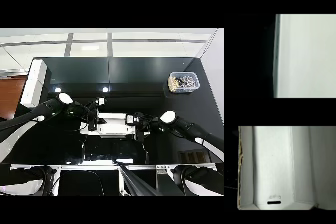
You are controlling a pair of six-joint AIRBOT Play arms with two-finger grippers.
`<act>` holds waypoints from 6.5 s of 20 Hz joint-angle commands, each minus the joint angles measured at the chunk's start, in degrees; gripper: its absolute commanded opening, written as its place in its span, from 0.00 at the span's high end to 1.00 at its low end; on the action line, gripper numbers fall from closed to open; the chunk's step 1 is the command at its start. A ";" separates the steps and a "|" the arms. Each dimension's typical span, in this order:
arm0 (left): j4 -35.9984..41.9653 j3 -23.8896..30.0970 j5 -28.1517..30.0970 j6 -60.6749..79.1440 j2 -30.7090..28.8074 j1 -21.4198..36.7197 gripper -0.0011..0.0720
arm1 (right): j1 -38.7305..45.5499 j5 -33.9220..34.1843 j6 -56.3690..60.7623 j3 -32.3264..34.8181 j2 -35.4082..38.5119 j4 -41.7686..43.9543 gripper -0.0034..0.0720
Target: Fold the box and place the chain.
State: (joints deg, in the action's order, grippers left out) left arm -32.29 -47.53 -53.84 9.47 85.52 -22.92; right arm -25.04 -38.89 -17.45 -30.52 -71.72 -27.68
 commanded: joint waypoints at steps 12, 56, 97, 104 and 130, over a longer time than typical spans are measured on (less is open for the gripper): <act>-0.07 -0.04 0.00 -0.09 0.04 0.02 0.95 | -0.92 1.62 2.01 -0.20 -0.31 -1.73 0.19; -2.80 8.04 16.87 -42.16 -18.08 -1.57 0.95 | -0.92 1.64 1.99 -0.20 -0.31 -1.73 0.64; -7.08 16.92 2.71 1.84 -19.74 1.31 0.67 | -0.92 1.64 1.99 -0.20 -0.31 -1.73 0.64; -8.76 16.61 9.03 0.20 -19.78 1.29 0.29 | -0.92 1.64 1.99 -0.20 -0.31 -1.73 0.64; 4.33 16.26 14.49 5.16 -14.32 -6.67 0.85 | -0.92 1.64 1.99 -0.20 -0.31 -1.73 0.64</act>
State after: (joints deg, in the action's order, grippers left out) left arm -28.27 -31.27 -39.62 14.63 71.05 -29.47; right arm -25.91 -37.36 -15.53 -30.70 -72.01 -29.47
